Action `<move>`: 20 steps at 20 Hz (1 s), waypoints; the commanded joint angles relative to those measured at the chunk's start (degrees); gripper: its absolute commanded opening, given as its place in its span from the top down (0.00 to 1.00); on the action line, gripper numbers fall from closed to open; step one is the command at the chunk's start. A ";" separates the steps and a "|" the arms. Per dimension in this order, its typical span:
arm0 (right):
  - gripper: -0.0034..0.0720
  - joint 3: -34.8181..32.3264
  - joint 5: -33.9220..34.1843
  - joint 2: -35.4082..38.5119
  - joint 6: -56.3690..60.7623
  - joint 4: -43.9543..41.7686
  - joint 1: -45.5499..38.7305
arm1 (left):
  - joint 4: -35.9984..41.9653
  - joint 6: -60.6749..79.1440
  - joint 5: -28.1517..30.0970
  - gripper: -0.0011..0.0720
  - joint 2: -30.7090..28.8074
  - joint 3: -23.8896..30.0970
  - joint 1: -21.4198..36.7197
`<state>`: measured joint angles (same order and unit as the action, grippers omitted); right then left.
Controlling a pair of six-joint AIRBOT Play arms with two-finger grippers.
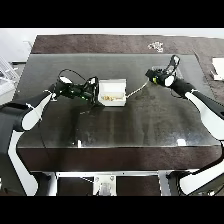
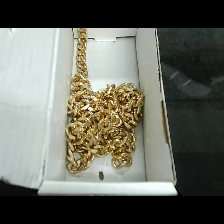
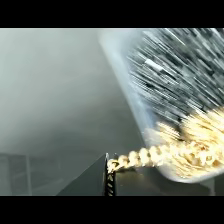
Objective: Fold the box and place the chain.
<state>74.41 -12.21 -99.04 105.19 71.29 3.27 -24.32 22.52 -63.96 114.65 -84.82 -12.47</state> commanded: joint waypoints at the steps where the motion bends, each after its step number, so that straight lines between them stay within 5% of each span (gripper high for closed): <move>1: 0.94 0.26 -0.55 8.44 -1.27 4.20 3.08 | -0.02 0.02 -0.15 0.32 -0.02 -0.04 0.02; 10: 0.94 1.46 -4.20 36.59 -0.59 20.35 20.96 | -0.02 0.02 -0.13 0.32 -0.02 -0.04 0.02; 16: 0.94 8.31 -5.51 39.19 -0.66 29.46 35.39 | -0.02 0.02 -0.15 0.32 -0.02 -0.04 0.02; 20: 0.94 8.39 -8.92 38.84 1.22 31.17 36.94 | -0.02 0.02 -0.13 0.32 -0.02 -0.04 0.02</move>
<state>82.02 -18.46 -60.36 105.06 99.92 37.87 -24.32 22.55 -64.10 114.67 -84.82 -12.47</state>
